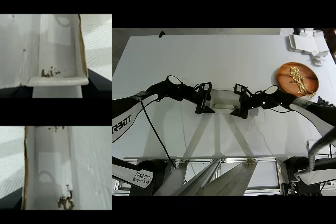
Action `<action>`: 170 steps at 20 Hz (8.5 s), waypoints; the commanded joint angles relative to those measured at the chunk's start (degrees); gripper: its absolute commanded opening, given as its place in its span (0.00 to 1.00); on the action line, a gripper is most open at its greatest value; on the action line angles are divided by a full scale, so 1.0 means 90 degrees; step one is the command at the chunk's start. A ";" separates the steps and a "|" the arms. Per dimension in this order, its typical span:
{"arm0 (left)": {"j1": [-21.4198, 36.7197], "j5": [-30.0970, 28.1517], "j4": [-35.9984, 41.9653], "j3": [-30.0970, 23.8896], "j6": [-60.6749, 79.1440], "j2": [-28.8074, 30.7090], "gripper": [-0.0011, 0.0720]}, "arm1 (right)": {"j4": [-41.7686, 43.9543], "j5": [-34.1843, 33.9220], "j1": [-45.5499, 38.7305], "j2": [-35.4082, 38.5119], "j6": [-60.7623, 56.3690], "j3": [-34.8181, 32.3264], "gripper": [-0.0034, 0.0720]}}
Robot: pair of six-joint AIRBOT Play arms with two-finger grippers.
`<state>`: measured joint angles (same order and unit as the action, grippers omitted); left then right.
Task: Fold the box and place the chain.
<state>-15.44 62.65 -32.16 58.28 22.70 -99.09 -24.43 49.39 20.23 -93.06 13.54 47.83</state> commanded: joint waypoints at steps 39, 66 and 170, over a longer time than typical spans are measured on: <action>0.0000 0.0015 -0.0002 0.0002 -0.0002 -0.0002 0.23 | -0.0816 -0.2382 0.0005 0.1513 -0.2863 0.0002 0.06; 0.0000 0.0015 -0.0002 0.0000 -0.0002 -0.0002 0.23 | -0.3521 -0.0872 0.0840 0.1858 -0.2948 0.0000 0.38; 0.0000 0.0015 -0.0002 0.0002 -0.0002 -0.0002 0.23 | -0.8070 0.0257 0.2135 0.0631 -1.5208 0.1508 0.66</action>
<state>-15.49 62.78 -32.18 58.28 22.65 -99.15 -86.67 45.80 36.95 -84.12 -113.38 57.06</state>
